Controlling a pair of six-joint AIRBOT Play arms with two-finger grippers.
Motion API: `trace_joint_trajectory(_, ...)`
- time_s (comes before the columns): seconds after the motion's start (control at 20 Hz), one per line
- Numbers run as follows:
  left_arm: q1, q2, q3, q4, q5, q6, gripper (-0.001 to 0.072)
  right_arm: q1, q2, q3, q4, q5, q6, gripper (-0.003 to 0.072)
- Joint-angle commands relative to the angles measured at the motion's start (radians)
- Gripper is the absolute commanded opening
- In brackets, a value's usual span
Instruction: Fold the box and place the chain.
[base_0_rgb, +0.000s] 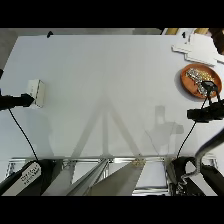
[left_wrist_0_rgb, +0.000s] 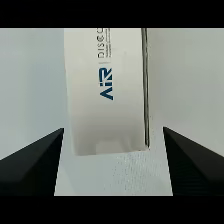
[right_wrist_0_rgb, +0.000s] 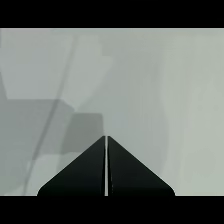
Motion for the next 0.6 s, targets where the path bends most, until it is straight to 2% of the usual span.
trace_joint_trajectory(0.0, -0.015, 0.146, 0.0, -0.016, 0.005, 0.0, 0.0694, -0.001, 0.001, 0.0, 0.0, 0.0, 0.0, 0.0019)
trace_joint_trajectory(0.25, -0.081, 0.299, 0.0, -0.014, -0.019, -0.001, 0.0694, -0.001, 0.001, 0.0, 0.0, 0.0, 0.0, 0.0019)
trace_joint_trajectory(0.55, -0.127, 0.306, 0.0, -0.009, -0.035, 0.0, 0.0693, -0.001, 0.001, 0.0, 0.0, 0.0, 0.0, 0.0019)
